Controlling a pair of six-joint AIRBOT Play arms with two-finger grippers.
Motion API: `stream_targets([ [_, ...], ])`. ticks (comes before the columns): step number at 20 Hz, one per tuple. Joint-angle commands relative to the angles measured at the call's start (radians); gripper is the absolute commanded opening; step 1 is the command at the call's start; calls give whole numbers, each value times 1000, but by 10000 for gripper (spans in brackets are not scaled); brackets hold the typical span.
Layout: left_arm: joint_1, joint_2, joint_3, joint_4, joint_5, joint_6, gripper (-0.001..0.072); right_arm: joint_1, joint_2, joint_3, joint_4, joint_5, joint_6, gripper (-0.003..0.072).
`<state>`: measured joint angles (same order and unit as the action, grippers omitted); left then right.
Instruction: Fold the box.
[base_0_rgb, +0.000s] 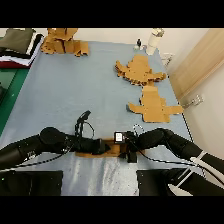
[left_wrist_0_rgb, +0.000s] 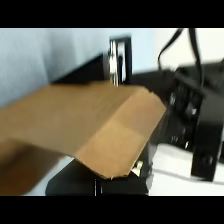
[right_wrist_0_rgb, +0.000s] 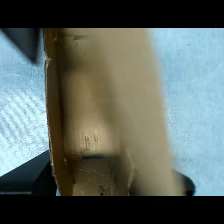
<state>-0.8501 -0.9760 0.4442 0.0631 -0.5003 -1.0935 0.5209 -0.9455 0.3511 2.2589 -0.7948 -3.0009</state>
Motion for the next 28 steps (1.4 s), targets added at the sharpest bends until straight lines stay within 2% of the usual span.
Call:
stream_targets([
  [1,64,-57,15,-187,110,198,12,0,0,1,0,0,0,440],
  [4,108,-92,35,-132,167,268,12,0,0,1,0,0,0,440],
  [7,108,-164,69,11,143,224,11,0,0,1,0,0,0,440],
  [12,108,-235,142,409,92,-91,11,0,0,1,-1,0,0,440],
  [13,108,-241,151,454,79,-135,11,0,0,1,-3,0,0,440],
  [17,108,-261,161,478,27,-156,11,0,0,1,-3,0,0,440],
  [28,110,-290,166,522,-24,-161,11,0,0,1,-3,0,0,440],
])
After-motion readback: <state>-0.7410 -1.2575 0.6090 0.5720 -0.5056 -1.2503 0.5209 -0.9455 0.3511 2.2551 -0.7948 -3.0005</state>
